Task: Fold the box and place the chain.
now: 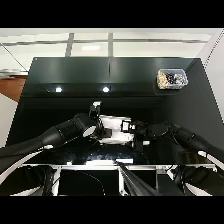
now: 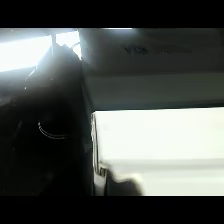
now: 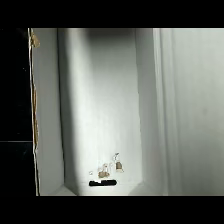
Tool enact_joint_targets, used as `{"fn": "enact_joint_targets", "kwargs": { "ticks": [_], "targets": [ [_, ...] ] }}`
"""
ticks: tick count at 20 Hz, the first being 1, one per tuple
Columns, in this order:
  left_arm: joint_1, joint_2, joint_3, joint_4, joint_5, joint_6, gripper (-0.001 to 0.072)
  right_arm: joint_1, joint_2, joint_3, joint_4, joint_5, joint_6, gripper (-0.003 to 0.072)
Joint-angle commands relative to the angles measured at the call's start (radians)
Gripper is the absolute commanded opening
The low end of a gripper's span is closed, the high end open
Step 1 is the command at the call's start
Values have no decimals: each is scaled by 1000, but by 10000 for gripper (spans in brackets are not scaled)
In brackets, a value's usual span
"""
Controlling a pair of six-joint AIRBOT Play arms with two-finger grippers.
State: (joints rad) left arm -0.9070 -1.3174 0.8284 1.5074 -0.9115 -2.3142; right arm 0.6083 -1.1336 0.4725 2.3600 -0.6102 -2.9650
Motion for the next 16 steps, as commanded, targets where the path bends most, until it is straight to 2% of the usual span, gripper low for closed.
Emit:
{"fn": "enact_joint_targets", "kwargs": {
  "ticks": [1, 3, 5, 6, 7, 16],
  "targets": [
    [-2, 0, 11, -1, 4, 2, 46, 1, 0, 0, -1, -1, 0, 547],
    [-2, 0, 16, 0, -8, 2, 86, 1, 0, 0, -1, -1, 1, 547],
    [-2, 0, 16, 0, -18, -11, 345, 1, 0, 0, -1, -1, 2, 547],
    [-2, 0, 17, 0, -18, -26, 439, 1, -1, 0, -1, 0, 2, 547],
    [-2, 0, 18, 0, -18, -27, 498, 1, 0, 0, -1, -1, 2, 546],
    [-2, 0, 22, 5, 6, -27, 497, 1, 0, 0, -1, 0, 2, 547]
  ]
}}
